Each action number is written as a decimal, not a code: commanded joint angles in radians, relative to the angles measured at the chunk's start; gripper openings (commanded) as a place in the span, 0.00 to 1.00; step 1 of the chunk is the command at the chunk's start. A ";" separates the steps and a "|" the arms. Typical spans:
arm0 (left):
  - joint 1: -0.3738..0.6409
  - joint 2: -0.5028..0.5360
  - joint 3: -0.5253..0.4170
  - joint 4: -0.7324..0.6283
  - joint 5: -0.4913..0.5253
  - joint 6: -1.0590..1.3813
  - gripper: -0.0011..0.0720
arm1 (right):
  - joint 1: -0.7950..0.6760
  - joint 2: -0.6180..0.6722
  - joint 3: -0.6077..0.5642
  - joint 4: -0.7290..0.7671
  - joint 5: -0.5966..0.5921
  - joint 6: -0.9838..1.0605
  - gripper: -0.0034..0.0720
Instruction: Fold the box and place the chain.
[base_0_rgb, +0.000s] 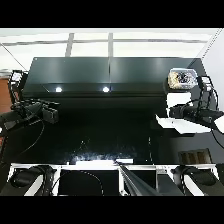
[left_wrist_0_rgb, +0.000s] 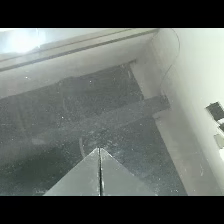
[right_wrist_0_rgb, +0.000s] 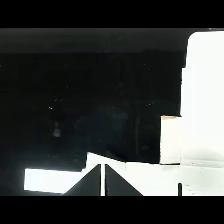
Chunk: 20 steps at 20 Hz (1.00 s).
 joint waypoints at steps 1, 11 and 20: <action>-0.001 0.001 0.000 0.000 0.000 0.000 0.05 | 0.000 0.001 0.000 0.000 0.000 0.000 0.10; -0.001 0.001 0.000 0.000 0.000 0.000 0.05 | 0.000 0.001 0.000 0.000 0.000 0.000 0.10; -0.001 -0.007 0.000 0.002 0.111 0.000 0.05 | 0.000 0.001 0.000 0.006 -0.002 0.000 0.10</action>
